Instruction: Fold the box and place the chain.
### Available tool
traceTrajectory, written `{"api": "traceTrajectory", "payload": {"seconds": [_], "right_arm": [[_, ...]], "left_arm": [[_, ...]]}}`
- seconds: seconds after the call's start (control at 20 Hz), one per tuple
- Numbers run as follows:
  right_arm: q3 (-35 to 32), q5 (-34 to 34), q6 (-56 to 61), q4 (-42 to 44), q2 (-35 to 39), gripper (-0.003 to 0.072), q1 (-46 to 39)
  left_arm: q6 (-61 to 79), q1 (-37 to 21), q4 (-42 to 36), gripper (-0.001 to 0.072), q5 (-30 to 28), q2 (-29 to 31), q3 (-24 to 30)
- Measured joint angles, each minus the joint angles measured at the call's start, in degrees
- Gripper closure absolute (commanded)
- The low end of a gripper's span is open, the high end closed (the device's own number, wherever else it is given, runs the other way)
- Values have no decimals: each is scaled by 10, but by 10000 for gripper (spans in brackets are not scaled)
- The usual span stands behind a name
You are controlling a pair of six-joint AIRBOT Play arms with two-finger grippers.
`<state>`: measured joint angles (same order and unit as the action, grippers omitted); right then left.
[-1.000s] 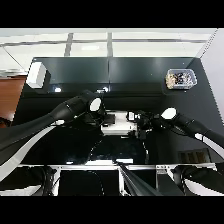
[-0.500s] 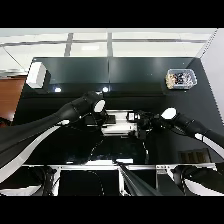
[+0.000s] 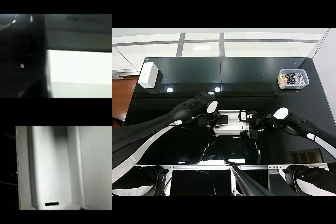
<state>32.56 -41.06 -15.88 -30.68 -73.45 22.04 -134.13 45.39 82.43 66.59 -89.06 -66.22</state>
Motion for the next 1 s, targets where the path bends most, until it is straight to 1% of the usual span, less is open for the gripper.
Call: {"api": "traceTrajectory", "payload": {"seconds": [0.4,0.45,0.55,0.6,0.75,1.0], "right_arm": [[0,0,3,0,0,665,0],[0,0,3,0,0,643,0],[0,0,5,0,0,49,0],[0,3,10,1,0,14,0],[3,-2,38,-13,14,15,-2],[9,-42,91,-88,72,16,-11]], "left_arm": [[5,2,0,683,-1,-1,0],[7,2,0,683,-3,-1,0],[9,2,-1,683,-7,-1,0],[9,2,-2,683,-11,-1,0],[9,2,-6,683,-19,-1,0],[10,2,-5,682,-10,-1,0]]}}
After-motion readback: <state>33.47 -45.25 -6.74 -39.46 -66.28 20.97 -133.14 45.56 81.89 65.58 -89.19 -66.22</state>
